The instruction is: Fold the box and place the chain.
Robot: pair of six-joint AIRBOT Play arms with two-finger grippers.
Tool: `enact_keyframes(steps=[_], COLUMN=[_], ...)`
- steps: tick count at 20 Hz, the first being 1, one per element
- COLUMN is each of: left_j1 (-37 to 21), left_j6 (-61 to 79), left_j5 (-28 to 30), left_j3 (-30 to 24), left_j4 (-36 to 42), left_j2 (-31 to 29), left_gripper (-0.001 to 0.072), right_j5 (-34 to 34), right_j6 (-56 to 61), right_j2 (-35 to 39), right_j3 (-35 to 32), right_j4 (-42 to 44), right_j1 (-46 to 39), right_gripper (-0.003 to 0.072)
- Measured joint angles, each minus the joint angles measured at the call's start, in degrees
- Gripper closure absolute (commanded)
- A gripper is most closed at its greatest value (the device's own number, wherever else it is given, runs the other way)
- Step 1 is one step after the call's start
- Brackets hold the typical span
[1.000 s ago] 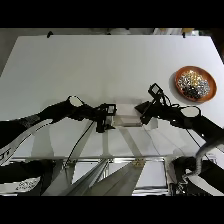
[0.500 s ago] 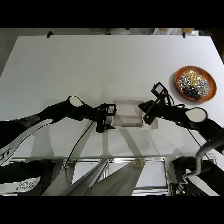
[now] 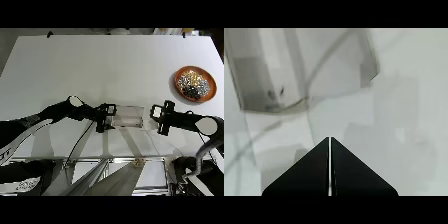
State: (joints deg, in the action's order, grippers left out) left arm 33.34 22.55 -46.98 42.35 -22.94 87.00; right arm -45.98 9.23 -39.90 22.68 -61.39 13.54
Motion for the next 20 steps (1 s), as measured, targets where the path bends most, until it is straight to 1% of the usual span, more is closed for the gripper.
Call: enact_keyframes(steps=[1, 2, 3, 4, 5, 7, 9, 10, 14, 15, 20], left_j1=[0.00, 0.00, 0.00, 0.00, 0.00, 0.00, 0.00, 0.00, 0.00, 0.00, 0.00], left_j6=[0.00, 0.00, 0.00, 0.00, 0.00, -0.02, -0.02, -0.02, -0.02, -0.02, -0.02], left_j5=[0.00, 0.00, 0.00, 0.00, 0.00, 0.00, 0.00, 0.00, 0.00, -0.02, 0.00], left_j3=[0.02, 0.00, 0.00, 0.00, 0.00, 0.00, 0.00, 0.00, 0.00, 0.00, 0.02], left_j4=[0.00, 0.00, 0.00, 0.00, 0.00, 0.00, 0.00, 0.00, 0.00, 0.00, 0.00], left_j2=[0.00, 0.00, 0.00, 0.00, 0.00, 0.00, 0.00, 0.00, 0.00, 0.00, 0.00], left_gripper=[0.0437, 0.0437, 0.0437, 0.0437, 0.0437, 0.0437, 0.0437, 0.0437, 0.0437, 0.0437, 0.0437], right_j5=[-0.76, -1.36, -1.75, -1.90, -1.97, -1.51, -1.14, -0.96, -0.81, -0.83, -0.17], right_j6=[-1.33, -2.82, -4.22, -5.20, -6.16, -7.06, -7.63, -7.80, -12.20, -12.87, -14.75], right_j2=[-0.70, -1.29, -1.92, -2.51, -3.15, -4.35, -5.70, -6.47, -10.27, -11.02, -12.90], right_j3=[0.00, 0.00, 0.00, 0.00, 0.00, 0.00, 0.00, 0.00, 0.00, 0.00, 0.00], right_j4=[-1.38, -2.27, -2.97, -3.48, -3.74, -3.82, -3.54, -2.73, 2.43, 3.19, 5.97], right_j1=[0.22, 0.52, 0.90, 1.18, 1.42, 1.68, 1.81, 1.86, 1.92, 1.92, 1.92], right_gripper=[0.0674, 0.0649, 0.0538, 0.0406, 0.0368, 0.0374, 0.0485, 0.0501, 0.0501, 0.0516, 0.0517])
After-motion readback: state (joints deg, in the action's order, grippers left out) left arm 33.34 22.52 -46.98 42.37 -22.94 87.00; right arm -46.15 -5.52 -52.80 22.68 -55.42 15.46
